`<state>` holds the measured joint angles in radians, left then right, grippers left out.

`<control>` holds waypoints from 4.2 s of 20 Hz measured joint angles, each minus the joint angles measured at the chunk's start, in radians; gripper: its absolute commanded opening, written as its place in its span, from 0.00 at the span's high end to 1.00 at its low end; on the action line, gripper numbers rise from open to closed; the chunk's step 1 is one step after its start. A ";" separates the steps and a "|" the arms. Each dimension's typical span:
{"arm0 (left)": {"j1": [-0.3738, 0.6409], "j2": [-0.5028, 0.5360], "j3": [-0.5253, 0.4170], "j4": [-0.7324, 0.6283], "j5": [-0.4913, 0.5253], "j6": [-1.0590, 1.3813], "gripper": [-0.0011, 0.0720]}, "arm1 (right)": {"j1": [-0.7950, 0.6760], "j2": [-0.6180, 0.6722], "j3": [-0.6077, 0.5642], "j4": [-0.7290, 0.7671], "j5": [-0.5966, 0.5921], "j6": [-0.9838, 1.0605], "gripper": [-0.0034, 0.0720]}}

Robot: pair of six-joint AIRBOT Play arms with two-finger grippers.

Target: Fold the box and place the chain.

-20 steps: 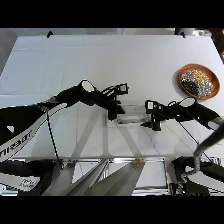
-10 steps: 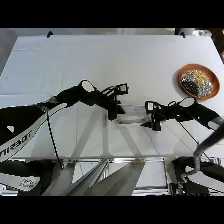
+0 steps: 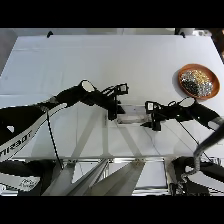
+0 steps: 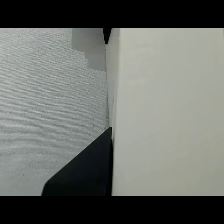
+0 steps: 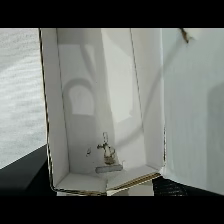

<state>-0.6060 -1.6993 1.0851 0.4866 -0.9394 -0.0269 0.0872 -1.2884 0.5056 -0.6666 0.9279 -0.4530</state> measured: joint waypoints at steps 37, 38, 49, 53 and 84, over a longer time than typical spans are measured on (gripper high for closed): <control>0.106 0.271 0.000 0.221 -0.027 -0.103 0.52 | 0.001 0.000 -0.001 0.000 0.004 0.000 0.42; 0.119 0.308 0.000 0.247 -0.029 -0.139 0.69 | 0.001 0.000 -0.001 0.000 0.004 0.000 0.42; 0.011 0.413 0.000 0.227 -0.190 -0.404 0.98 | 0.001 0.000 -0.001 0.000 0.003 0.000 0.42; -0.075 0.338 0.000 0.157 -0.103 -0.406 0.98 | 0.001 0.000 -0.001 0.000 0.003 0.000 0.42; -0.103 0.404 -0.013 0.566 0.060 -0.778 0.98 | 0.001 -0.001 -0.002 -0.002 0.003 0.000 0.42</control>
<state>-0.7094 -1.2957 1.0725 1.0523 -0.8795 -0.8047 0.0879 -1.2892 0.5041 -0.6685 0.9314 -0.4534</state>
